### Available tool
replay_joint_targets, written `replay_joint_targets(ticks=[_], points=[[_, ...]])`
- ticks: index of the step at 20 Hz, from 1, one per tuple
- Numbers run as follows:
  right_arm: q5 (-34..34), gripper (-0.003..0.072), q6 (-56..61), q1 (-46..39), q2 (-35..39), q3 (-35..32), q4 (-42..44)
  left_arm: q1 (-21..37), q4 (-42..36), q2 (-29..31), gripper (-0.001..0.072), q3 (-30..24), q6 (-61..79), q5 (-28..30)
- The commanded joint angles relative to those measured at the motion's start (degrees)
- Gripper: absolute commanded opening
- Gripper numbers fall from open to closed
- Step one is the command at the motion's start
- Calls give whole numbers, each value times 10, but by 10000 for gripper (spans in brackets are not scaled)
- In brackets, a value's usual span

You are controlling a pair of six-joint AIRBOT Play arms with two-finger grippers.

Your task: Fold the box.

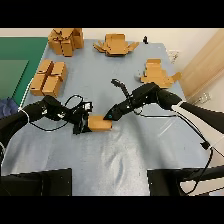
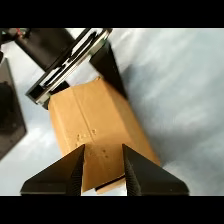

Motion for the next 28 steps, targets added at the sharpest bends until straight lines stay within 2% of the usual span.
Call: replay_joint_targets(ticks=[1,8,11,12,13,17,20,24,26,28], points=[[9,372,-165,17,14,2,5,0,0,0,167,0,0,0],[30,387,-198,66,39,1,-130,0,0,0,167,0,0,0],[38,384,-198,87,47,1,-148,0,0,0,168,0,0,0],[54,375,-197,91,50,1,-157,0,0,0,168,0,0,0],[68,315,-191,91,54,-1,-158,0,0,0,167,0,0,0],[90,299,-195,75,68,-29,-90,0,0,0,167,0,0,2],[100,299,-247,73,69,-58,-74,0,0,0,168,0,0,2],[152,298,-249,60,69,-71,8,0,0,0,167,0,-1,6],[148,297,-249,54,69,-73,61,0,0,0,168,0,0,8],[148,200,-249,54,69,-78,77,0,0,0,168,0,-5,12]])
